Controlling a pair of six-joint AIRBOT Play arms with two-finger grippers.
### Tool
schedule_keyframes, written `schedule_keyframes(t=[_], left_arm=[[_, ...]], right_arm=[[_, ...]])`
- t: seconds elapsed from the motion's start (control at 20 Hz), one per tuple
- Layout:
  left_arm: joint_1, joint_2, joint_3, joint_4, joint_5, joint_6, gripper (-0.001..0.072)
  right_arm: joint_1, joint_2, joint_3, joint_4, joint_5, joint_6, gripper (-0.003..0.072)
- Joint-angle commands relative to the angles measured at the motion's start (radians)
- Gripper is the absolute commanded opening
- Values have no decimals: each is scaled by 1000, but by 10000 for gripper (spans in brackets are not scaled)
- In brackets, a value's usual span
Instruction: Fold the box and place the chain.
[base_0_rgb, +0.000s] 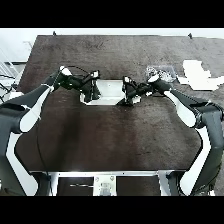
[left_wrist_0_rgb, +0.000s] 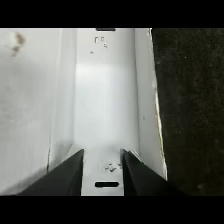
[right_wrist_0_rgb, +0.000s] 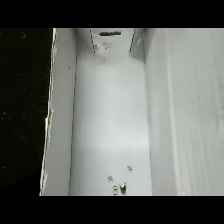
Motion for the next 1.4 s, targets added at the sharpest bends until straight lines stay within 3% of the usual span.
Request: schedule_keyframes(t=[0.0, 0.15, 0.2, 0.35, 0.4, 1.0, 1.15, 1.35], left_arm=[[17, 0, 1, 11, -43, -3, 288], [35, 1, 1, 8, -96, -25, 264], [40, 2, 1, 8, -108, -25, 121], [49, 3, 1, 4, -119, -51, 105], [50, 6, 1, 5, -123, -62, 18], [99, 158, -14, 40, -195, -359, 11], [101, 253, -100, 69, -106, -528, 11], [159, 394, -285, 10, 21, -758, 11]], right_arm=[[0, 0, 0, 1, -2, 2, 579], [0, 0, 0, 1, -2, 1, 578], [0, 0, 0, 1, -2, 2, 579], [0, 0, 0, 1, -2, 1, 578], [0, 0, 0, 1, -2, 1, 579], [0, 0, 0, 1, -2, 2, 579], [0, 0, 0, 1, -2, 1, 578], [0, 0, 0, 1, -2, 1, 578]])
